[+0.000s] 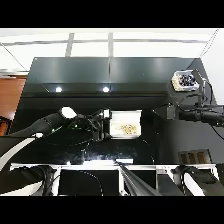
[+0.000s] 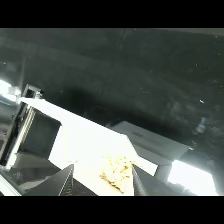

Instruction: Fold the box and place the chain.

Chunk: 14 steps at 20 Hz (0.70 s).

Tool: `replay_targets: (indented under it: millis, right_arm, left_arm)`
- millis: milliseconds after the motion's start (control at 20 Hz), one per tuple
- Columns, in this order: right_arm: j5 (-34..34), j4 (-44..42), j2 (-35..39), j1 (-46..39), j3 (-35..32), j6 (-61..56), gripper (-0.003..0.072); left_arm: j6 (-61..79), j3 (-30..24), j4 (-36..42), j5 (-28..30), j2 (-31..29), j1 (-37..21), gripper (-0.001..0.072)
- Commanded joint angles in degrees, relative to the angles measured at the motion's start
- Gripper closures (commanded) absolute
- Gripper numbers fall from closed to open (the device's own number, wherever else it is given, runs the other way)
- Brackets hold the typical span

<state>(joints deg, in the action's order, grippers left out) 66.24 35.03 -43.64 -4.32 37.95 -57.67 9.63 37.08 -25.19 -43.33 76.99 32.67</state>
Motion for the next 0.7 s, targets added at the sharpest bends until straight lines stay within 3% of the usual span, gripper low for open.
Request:
replay_targets:
  millis: [0,50,200,300,500,650]
  right_arm:
    - [-0.72,3.04,0.04,0.02,-0.02,1.31,0.0257]
    - [-0.96,4.17,0.04,0.02,-0.02,1.31,0.0257]
    - [-3.39,1.09,0.02,0.39,-0.04,0.9,0.0256]
    - [-7.63,1.05,-0.11,1.88,-0.02,1.53,0.0006]
    - [-17.68,0.98,-5.51,3.89,0.85,2.97,0.0009]
    - [-15.15,0.37,-15.65,4.5,5.18,7.13,0.001]
  left_arm:
    - [1.36,0.13,0.17,0.55,0.31,0.2,0.0342]
    - [1.36,0.13,0.17,0.74,0.31,0.2,0.0378]
    - [1.33,0.13,0.2,0.9,0.31,0.17,0.0378]
    - [1.33,0.13,0.2,0.9,0.31,0.17,0.0377]
    - [1.33,0.13,0.15,0.87,0.31,0.2,0.0378]
    - [1.33,0.13,0.17,0.87,0.31,0.2,0.0378]
